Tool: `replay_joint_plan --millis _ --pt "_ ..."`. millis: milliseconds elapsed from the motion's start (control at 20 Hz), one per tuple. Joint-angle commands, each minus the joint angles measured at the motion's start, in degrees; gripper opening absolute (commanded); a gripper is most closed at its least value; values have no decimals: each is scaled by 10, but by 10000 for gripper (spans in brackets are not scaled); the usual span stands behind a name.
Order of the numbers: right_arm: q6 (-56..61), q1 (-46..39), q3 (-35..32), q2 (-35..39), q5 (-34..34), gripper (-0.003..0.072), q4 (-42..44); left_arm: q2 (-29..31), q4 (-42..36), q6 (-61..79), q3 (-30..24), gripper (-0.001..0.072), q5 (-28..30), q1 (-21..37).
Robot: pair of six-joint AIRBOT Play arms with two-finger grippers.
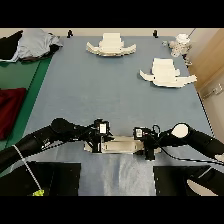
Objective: Fold the box.
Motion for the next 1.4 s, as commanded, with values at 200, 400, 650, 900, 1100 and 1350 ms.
replay_joint_plan --millis 200,400,650,900,1100,1350 --pt "0 0 0 0 0 528 0 1 2 -1 0 125 0 1" --pt "0 0 0 0 0 528 0 2 2 -46 0 376 30 1" --pt "0 0 0 0 0 528 0 99 186 -312 0 377 20 13" --pt "0 0 0 0 0 528 0 276 366 -711 0 198 -163 58" --pt "0 0 0 0 0 528 0 317 318 -858 0 18 -266 56" --pt "0 0 0 0 0 528 0 242 171 -879 6 18 -274 55"
